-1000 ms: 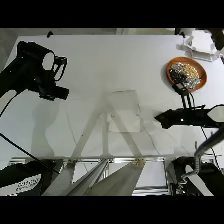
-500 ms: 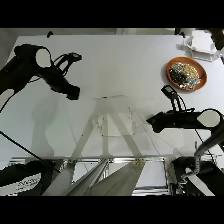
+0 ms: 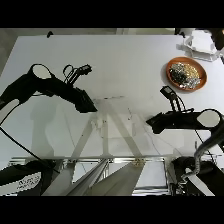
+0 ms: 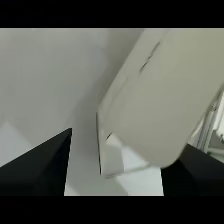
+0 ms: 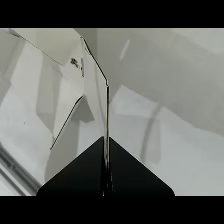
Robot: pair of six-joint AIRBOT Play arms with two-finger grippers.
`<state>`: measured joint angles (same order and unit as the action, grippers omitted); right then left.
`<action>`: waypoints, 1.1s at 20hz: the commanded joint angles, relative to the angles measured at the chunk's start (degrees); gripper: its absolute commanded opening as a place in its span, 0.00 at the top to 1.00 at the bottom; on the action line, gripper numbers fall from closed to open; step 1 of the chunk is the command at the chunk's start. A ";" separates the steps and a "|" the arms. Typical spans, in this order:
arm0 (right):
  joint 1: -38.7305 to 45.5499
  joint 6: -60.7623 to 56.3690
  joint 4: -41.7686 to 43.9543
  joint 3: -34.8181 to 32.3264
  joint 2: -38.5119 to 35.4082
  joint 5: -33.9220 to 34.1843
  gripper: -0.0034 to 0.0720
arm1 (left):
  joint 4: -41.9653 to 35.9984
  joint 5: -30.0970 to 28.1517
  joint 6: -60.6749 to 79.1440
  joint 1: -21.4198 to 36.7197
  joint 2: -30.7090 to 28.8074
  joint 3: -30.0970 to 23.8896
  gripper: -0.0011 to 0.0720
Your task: Fold the box and place the chain.
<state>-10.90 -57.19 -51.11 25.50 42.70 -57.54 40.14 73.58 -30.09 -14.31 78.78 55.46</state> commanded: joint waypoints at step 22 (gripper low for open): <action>-0.04 -1.53 0.17 -0.02 -0.07 -3.04 0.92 | -20.96 -4.74 29.03 -2.27 8.96 -11.58 0.29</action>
